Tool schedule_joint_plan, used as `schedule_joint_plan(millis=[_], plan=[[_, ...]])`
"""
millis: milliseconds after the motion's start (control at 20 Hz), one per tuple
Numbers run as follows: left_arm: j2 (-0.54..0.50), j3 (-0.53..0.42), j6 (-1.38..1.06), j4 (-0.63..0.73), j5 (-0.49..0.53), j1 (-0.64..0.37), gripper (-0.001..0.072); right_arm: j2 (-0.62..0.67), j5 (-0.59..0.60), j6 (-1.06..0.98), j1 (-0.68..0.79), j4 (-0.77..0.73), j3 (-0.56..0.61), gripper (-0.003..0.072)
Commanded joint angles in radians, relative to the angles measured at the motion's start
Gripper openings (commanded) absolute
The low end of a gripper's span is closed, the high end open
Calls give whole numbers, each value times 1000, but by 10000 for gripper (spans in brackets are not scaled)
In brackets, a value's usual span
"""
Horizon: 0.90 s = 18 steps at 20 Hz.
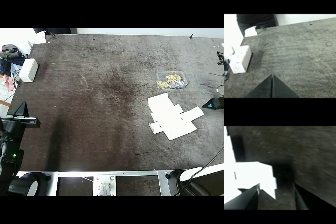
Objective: Fold the box and place the chain.
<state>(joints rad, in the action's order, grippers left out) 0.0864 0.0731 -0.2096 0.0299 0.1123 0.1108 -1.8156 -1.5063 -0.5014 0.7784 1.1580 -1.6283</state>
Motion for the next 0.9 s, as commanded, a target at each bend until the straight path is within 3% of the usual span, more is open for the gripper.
schedule_joint_plan(millis=[0,300,400,450,500,650,700,750,850], plan=[[0,0,0,0,0,-1,13,-93,-84,42,-12,-21,-19,457],[0,0,0,0,0,0,13,-181,-242,41,-14,-91,-18,455],[0,0,0,0,0,0,13,-181,-252,42,-14,-179,-11,450],[0,0,0,0,0,0,14,-181,-268,42,-15,-203,-10,238],[0,0,0,0,1,-1,14,-181,-279,42,-20,-196,-10,201],[0,0,0,0,0,0,13,-181,-299,39,-34,-166,-10,201],[0,0,0,0,0,0,13,-181,-301,37,-42,-159,-10,167],[0,0,0,0,0,-1,14,-179,-301,37,-51,-144,-10,44],[0,0,0,0,0,-1,13,-168,-303,27,-75,-134,-4,13]])
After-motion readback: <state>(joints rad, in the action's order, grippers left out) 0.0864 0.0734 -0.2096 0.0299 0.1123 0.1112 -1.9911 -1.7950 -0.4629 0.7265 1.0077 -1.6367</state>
